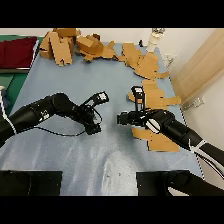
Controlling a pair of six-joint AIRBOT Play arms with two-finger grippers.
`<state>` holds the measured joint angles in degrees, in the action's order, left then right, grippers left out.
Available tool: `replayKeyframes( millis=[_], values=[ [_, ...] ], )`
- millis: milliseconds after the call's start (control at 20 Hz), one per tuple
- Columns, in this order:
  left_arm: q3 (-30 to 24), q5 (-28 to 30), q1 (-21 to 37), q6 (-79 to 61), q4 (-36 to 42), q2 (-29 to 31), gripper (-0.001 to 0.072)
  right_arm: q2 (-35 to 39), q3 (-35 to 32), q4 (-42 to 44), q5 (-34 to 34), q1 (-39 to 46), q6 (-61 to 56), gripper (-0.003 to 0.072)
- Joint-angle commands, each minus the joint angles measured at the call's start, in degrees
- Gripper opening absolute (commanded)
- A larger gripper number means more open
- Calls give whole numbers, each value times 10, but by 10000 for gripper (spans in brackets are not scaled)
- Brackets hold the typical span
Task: Fold the box.
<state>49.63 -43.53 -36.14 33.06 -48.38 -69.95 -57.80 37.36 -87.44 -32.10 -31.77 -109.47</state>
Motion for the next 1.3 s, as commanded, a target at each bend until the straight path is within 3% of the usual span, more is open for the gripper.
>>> replayKeyframes(
  millis=[0,800,1200,1250],
  values=[
    [0,0,0,0,0,0,681,0,0,0,0,0,0,244],
    [0,1,0,0,0,0,682,0,0,0,0,0,0,243],
    [0,98,0,16,144,0,680,0,0,1,1,0,0,243],
    [0,101,0,25,148,0,615,0,1,5,8,0,0,244]
  ],
)
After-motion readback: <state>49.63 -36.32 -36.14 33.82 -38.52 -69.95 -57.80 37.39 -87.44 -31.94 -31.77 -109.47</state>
